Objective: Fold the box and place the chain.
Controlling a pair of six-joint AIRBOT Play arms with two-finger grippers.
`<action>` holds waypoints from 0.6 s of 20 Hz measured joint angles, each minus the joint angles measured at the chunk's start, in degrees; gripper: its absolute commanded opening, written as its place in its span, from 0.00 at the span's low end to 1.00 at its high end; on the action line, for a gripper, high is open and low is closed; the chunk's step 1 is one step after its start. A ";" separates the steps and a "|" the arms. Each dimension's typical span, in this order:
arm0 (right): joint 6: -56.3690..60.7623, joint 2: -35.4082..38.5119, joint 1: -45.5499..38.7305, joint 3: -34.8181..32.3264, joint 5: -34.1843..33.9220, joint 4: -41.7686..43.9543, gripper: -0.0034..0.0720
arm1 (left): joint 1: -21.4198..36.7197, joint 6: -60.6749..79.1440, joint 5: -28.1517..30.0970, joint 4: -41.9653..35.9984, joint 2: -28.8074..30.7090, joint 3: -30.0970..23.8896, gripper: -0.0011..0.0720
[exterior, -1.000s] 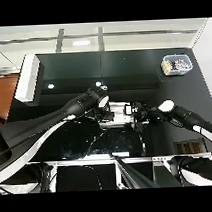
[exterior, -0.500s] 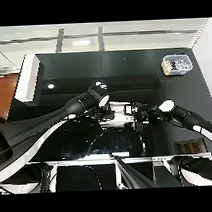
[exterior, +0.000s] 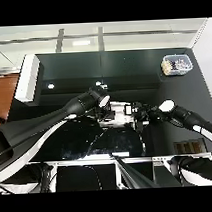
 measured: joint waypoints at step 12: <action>-2.62 0.00 0.00 -0.02 -0.81 0.50 0.12 | 0.07 -0.68 0.07 3.10 0.02 1.01 0.05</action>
